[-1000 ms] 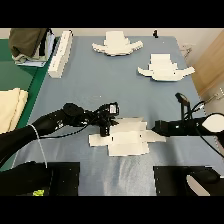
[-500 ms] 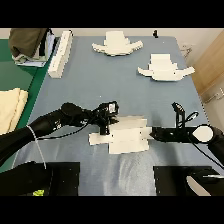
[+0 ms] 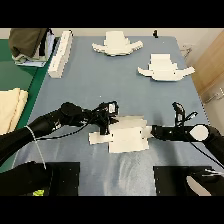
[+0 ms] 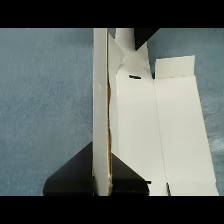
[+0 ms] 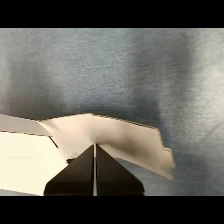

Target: Fold the box.

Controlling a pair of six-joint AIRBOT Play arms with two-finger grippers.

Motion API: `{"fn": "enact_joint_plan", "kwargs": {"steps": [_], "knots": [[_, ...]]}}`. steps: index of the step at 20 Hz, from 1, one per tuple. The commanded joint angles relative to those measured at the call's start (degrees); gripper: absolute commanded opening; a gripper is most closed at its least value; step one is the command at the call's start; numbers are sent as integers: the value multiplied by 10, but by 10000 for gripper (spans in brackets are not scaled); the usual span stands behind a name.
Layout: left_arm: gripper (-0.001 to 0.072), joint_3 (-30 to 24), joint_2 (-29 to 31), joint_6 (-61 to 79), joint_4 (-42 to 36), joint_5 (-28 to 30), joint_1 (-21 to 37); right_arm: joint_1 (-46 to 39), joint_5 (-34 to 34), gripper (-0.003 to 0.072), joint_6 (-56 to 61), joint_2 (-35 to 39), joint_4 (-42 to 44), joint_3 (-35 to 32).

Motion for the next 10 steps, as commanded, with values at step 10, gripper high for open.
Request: {"fn": "enact_joint_plan", "kwargs": {"steps": [10], "knots": [[11, 0, 5, 16, 4, 148, -66, 14, -4, 18, 2, 0, 10, 30]]}}
